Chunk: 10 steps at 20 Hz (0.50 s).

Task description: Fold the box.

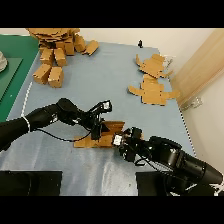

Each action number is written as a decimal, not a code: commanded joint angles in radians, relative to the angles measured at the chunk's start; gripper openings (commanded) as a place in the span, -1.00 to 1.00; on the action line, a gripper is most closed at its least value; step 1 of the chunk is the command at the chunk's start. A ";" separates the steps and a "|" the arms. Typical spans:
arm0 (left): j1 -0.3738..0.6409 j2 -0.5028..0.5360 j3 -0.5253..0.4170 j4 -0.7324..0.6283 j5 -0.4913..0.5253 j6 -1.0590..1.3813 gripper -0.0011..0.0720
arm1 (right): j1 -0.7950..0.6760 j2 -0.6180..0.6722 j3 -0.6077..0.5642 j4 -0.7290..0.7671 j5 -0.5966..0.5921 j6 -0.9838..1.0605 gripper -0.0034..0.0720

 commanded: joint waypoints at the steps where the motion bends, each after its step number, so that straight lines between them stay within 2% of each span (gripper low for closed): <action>1: 0.000 -0.001 0.000 0.000 0.000 0.000 -0.94 | -0.042 0.037 0.001 0.005 0.016 -0.050 1.00; 5: 0.000 -0.001 0.000 0.000 0.000 0.000 -0.94 | -0.158 0.016 0.001 0.222 -0.048 -0.330 1.00; 10: 0.000 -0.001 0.000 0.000 0.000 0.000 -0.94 | -0.342 -0.047 0.001 0.656 -0.060 -0.832 1.00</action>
